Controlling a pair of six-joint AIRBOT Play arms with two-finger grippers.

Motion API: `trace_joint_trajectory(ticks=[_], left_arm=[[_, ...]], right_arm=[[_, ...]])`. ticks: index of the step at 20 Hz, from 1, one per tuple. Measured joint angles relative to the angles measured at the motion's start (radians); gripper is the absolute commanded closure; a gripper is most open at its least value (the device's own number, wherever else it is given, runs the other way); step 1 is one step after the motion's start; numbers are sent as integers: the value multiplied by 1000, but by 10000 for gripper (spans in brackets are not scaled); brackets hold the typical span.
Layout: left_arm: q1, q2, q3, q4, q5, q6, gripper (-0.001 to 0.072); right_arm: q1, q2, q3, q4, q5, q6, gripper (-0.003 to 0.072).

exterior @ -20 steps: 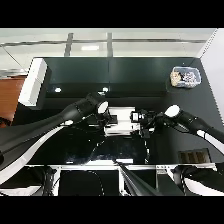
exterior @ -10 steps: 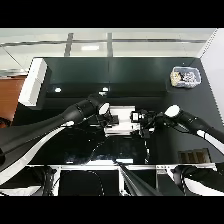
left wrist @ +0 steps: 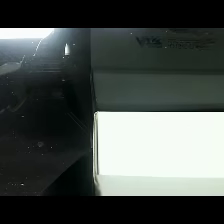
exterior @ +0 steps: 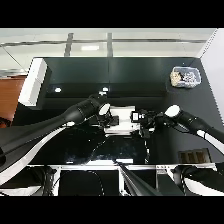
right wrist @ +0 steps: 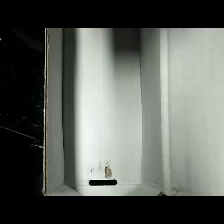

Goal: Fold the box and place the chain.

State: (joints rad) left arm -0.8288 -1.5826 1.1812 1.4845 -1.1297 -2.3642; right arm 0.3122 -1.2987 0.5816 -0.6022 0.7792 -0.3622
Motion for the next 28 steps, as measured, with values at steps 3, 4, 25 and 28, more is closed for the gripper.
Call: trace_joint_trajectory(ticks=[3, 4, 25, 28], left_arm=[[0, 0, 0, 0, 7, 1, 685], [0, 0, 0, 0, 6, 1, 685], [0, 0, 0, 5, -16, 3, 684], [0, 0, 0, 3, -10, 2, 684]], right_arm=[[0, 5, 0, -5, -6, 39, -15], [0, 13, 0, -13, -5, 52, -15], [32, 66, 0, 92, 19, 165, 488], [35, 59, 0, 109, 8, 209, 465]])
